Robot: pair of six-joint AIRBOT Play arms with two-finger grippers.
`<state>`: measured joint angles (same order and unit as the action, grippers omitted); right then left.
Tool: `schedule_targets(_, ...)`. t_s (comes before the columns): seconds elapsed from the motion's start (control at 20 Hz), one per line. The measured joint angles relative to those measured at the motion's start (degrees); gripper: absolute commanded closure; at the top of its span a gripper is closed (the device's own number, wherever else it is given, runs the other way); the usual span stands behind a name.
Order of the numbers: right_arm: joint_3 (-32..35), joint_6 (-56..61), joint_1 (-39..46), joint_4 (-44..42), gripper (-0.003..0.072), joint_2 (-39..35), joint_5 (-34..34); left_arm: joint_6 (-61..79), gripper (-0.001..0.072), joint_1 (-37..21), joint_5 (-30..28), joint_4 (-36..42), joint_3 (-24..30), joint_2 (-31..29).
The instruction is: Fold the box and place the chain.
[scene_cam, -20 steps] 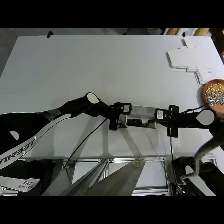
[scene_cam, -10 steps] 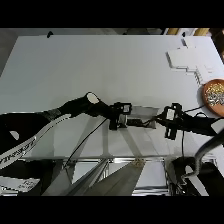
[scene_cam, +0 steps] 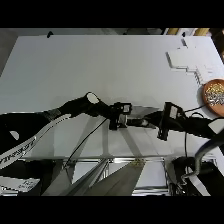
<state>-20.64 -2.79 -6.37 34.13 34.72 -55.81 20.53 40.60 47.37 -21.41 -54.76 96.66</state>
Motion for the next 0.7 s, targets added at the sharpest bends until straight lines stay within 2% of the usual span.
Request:
schedule_targets(0.05, 0.1, -0.1, -1.1, 1.1, 0.0509, 1.3, 0.9, 0.0, 0.0502, 0.0, 0.0, 0.0, 0.0, 0.0)
schedule_targets(0.2, -0.4, -0.1, -3.4, 4.8, 0.0509, 4.5, 2.8, 0.0, 0.0502, 0.0, 0.0, 0.0, 0.0, 0.0)
schedule_targets(0.3, -3.3, 0.5, -4.1, 8.3, 0.0509, 5.7, 2.3, 0.0, 0.0502, 0.0, 0.0, 0.0, 0.0, 0.0)
schedule_targets(0.55, -16.4, 3.3, 0.3, 18.6, 0.0509, 6.7, -5.3, 0.0, 0.0502, 0.0, 0.0, 0.0, 0.0, 0.0)
schedule_targets(0.7, -20.2, 4.1, 5.4, 22.1, 0.0510, 7.4, -8.6, 0.0, 0.0502, 0.0, 0.0, 0.0, 0.0, 0.0)
